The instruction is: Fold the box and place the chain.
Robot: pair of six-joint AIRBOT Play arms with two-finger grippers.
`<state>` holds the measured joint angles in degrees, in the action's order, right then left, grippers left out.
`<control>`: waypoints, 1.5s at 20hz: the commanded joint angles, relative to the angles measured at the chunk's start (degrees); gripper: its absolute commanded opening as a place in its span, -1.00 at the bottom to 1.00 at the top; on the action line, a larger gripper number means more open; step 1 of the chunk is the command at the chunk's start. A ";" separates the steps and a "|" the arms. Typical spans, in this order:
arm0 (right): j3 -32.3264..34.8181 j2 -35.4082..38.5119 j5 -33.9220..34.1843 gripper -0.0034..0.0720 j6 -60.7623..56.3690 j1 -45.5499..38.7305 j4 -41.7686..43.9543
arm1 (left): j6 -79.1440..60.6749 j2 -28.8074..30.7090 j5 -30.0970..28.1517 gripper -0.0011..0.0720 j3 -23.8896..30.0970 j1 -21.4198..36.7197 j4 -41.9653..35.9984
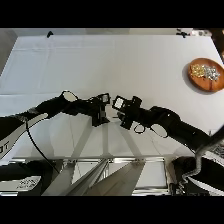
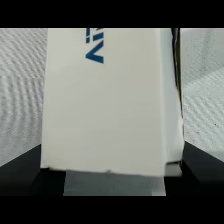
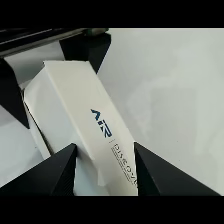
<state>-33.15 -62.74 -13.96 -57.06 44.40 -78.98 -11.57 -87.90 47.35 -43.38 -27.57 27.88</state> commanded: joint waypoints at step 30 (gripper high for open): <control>3.15 -0.44 2.05 0.10 -0.13 0.15 -2.03 | 0.04 -0.02 0.00 -0.28 0.02 -0.02 -0.04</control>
<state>-30.37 -63.66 -11.64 -57.25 44.38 -80.82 -11.68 -87.92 47.22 -43.38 -27.59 27.88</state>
